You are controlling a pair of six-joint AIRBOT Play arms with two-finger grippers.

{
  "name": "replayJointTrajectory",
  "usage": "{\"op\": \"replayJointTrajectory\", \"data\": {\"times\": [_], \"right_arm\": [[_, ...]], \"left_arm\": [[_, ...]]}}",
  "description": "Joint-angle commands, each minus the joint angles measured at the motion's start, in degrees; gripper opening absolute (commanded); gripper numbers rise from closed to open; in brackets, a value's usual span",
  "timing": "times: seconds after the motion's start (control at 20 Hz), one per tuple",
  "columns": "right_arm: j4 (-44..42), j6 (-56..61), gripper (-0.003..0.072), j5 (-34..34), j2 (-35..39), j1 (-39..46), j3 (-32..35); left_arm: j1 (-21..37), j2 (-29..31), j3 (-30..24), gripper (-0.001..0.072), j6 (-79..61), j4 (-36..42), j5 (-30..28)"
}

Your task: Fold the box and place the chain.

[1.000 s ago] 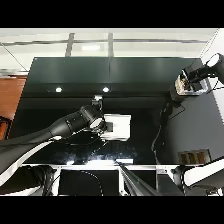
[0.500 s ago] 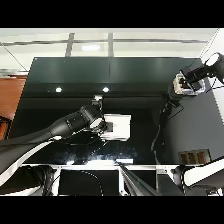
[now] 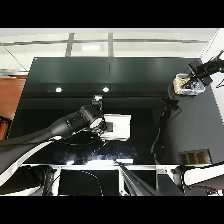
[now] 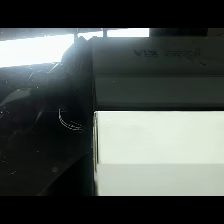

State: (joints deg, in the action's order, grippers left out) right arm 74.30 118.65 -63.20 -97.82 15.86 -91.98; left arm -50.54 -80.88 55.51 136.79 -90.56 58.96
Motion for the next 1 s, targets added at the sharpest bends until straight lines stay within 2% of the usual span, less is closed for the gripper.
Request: {"op": "replayJointTrajectory", "data": {"times": [0.0, 0.25, 0.5, 0.7, 0.85, 0.95], "right_arm": [[-2.4, -4.5, 0.0007, 0.4, 1.2, 0.3, -0.2], [-4.3, -18.6, 0.0006, -0.2, 8.7, 0.3, -3.7], [-5.6, -24.7, 0.0003, 1.3, 20.5, 0.3, -6.8], [-11.8, -29.2, 0.0002, 0.6, 28.0, 0.3, -8.2], [-16.3, -31.9, 0.0002, -4.0, 32.2, 0.2, -8.7], [-17.3, -33.8, 0.0002, -10.6, 34.3, -0.3, -8.7]], "left_arm": [[0.0, 0.0, 0.1, 0.0025, 0.0, 0.0, 0.0], [0.0, 0.0, 0.1, 0.0025, 0.0, 0.0, 0.0], [0.0, 0.0, 0.1, 0.0025, 0.0, 0.0, 0.1], [0.0, 0.0, 0.1, 0.0025, 0.0, 0.2, 0.0], [0.0, 0.0, 0.1, 0.0025, 0.0, 0.2, 0.0], [0.0, 0.0, 0.1, 0.0025, 0.0, 0.2, 0.0]]}}
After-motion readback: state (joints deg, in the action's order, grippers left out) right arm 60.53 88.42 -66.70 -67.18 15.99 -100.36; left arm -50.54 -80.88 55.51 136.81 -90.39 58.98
